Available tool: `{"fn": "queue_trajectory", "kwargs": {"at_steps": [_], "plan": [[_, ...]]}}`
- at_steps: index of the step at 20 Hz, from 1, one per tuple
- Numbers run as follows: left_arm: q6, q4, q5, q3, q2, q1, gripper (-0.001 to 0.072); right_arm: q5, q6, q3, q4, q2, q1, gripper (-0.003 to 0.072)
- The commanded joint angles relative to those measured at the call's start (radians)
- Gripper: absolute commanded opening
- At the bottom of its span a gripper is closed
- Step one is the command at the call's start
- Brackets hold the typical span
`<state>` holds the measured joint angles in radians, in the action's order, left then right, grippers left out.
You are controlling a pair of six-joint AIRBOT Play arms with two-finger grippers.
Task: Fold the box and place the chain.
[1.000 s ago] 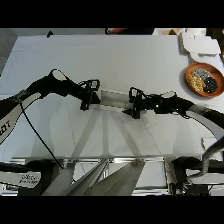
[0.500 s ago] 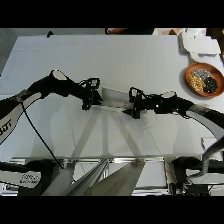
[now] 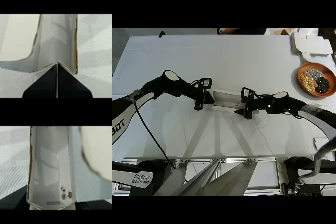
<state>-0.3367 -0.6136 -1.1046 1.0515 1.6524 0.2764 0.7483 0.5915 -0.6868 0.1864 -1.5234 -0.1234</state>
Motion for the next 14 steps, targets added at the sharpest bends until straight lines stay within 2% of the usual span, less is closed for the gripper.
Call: {"fn": "queue_trajectory", "kwargs": {"at_steps": [1, 4, 8, 12, 14], "plan": [[0.000, -0.001, 0.001, 0.000, -0.010, 0.001, 0.0010, 0.001, 0.000, -0.001, 0.001, 0.000, 0.000, 0.0453], [0.074, -0.001, 0.001, 0.000, -0.056, 0.006, 0.0006, 0.001, 0.000, -0.001, 0.001, 0.000, 0.000, 0.0453], [0.197, -0.035, 0.000, 0.000, -0.165, 0.024, 0.0006, 0.001, 0.000, -0.001, 0.001, 0.000, 0.000, 0.0453], [0.373, -0.187, -0.007, 0.000, -0.312, 0.036, 0.0006, 0.001, 0.000, -0.001, 0.000, 0.000, 0.000, 0.0453], [0.604, -0.313, 0.002, 0.000, -0.379, 0.033, 0.0005, 0.001, 0.000, -0.001, 0.001, 0.000, 0.000, 0.0453]]}}
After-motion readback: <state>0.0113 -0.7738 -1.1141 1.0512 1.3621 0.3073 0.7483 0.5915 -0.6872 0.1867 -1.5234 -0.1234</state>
